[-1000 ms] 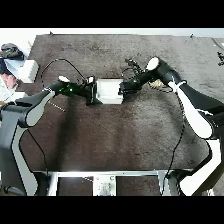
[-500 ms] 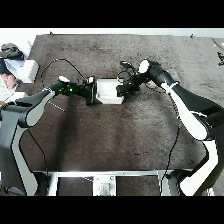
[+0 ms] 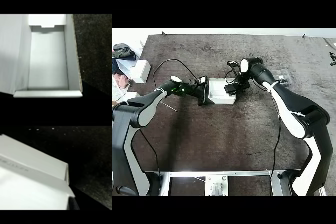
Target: Fold the box and place the chain.
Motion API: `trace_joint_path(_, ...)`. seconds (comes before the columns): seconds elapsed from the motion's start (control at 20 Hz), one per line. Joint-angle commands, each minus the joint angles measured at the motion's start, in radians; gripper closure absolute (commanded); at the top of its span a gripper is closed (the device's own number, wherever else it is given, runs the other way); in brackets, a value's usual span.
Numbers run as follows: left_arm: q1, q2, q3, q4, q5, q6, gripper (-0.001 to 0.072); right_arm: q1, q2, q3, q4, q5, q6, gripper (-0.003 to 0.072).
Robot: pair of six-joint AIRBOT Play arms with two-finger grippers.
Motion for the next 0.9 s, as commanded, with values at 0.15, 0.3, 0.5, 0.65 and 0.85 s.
trace_joint_path(0.15, 0.0, -0.001, 0.0, 0.0, 0.0, 0.0, 0.0446, 0.042, -0.033, 0.051, -0.144, 0.049, 0.183, 0.0287)
trace_joint_path(0.3, 0.0, -0.001, 0.0, 0.0, 0.0, 0.0, 0.0446, 0.042, -0.054, 0.051, -0.15, 0.043, 0.216, 0.0287)
trace_joint_path(0.5, 0.0, -0.001, 0.0, 0.0, 0.0, 0.0, 0.0446, 0.043, -0.069, 0.051, -0.149, 0.003, 0.257, 0.0289)
trace_joint_path(0.65, 0.0, -0.001, 0.0, 0.0, 0.0, 0.0, 0.0446, 0.045, -0.07, 0.051, -0.096, -0.005, 0.265, 0.0347)
trace_joint_path(0.85, 0.0, -0.001, 0.0, 0.0, 0.0, 0.0, 0.0446, 0.044, -0.07, 0.051, -0.093, 0.011, 0.297, 0.0395)
